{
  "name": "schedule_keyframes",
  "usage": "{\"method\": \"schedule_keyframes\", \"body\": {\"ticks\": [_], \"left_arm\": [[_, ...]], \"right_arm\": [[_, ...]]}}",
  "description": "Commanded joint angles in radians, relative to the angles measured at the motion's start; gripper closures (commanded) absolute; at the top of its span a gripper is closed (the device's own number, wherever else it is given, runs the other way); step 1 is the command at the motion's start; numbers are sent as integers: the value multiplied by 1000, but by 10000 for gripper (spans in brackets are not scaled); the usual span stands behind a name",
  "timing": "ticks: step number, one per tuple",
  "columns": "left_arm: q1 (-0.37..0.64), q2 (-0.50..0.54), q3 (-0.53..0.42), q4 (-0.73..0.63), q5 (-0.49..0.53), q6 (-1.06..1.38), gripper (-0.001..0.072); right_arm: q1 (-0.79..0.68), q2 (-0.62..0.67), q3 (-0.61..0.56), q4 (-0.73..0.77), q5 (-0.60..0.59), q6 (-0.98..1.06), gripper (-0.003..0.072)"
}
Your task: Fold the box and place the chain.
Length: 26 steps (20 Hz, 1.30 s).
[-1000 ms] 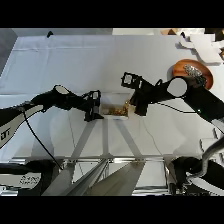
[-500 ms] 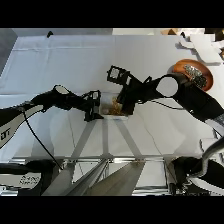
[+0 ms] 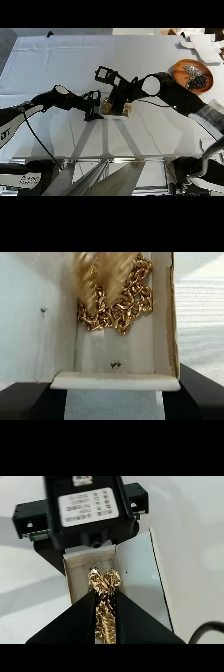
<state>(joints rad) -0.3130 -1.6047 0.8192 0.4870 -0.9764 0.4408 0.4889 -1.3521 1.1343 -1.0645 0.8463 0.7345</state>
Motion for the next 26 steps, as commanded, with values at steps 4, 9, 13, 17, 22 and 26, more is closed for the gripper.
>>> {"method": "schedule_keyframes", "body": {"ticks": [4, 9, 13, 17, 22, 26], "left_arm": [[0, 0, 0, 0, 0, 0, 308], [0, 0, 0, 0, 0, 0, 308], [0, 0, 0, 0, 0, 0, 308], [0, 0, 0, 0, 0, 0, 308], [0, 0, 0, 0, 0, 0, 308], [0, 0, 0, 0, 0, 0, 308]], "right_arm": [[3, -92, 3, 4, -16, 3, 678], [3, -120, 3, 4, 45, 3, 676], [3, -120, 3, 3, 109, 3, 577], [-18, -98, 3, 4, 112, 11, 506], [-133, -4, 3, 3, 189, 24, 505], [-284, 57, 3, 5, 328, -61, 489]]}}
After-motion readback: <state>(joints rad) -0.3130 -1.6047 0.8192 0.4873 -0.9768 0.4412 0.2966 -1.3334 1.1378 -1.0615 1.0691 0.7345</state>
